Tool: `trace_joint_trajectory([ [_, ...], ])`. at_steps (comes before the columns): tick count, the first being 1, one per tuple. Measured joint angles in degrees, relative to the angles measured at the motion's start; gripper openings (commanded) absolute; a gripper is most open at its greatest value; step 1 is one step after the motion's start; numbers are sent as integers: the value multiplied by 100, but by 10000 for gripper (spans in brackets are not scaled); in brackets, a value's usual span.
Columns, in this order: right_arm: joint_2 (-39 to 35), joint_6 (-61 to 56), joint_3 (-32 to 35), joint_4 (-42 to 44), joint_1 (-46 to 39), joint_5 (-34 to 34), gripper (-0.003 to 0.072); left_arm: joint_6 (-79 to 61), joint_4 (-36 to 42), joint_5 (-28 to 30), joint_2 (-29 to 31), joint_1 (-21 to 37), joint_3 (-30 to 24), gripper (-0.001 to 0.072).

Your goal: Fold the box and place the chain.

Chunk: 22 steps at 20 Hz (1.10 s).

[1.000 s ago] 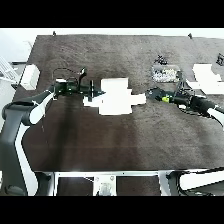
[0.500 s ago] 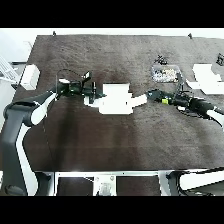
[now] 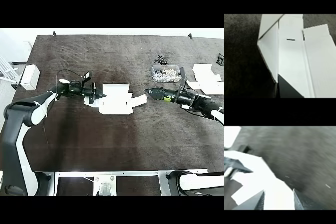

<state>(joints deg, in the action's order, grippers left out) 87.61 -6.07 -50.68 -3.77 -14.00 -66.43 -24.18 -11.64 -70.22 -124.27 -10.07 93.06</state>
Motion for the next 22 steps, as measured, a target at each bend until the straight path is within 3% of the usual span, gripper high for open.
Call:
trace_joint_trajectory([
  [3, -382, 557, 70, -304, 177, -396, 443, 11, -17, 4, 0, 0, 0, 22],
  [6, -581, 949, 157, -922, 549, -369, 456, 13, -26, 13, 0, 0, 0, 22],
  [8, -638, 1163, 227, -1456, 911, -9, 456, 13, -28, 15, 0, 0, 0, 22],
  [10, -669, 1329, 267, -2087, 1335, 531, 533, 15, -31, 17, 0, 0, 0, 22],
  [14, -695, 1447, 302, -3357, 2177, 1375, 533, 15, -33, 24, 0, 0, 0, 22],
  [22, -702, 1464, 483, -3969, 2879, 2562, 538, 17, -33, 33, 0, 0, 0, 22],
])
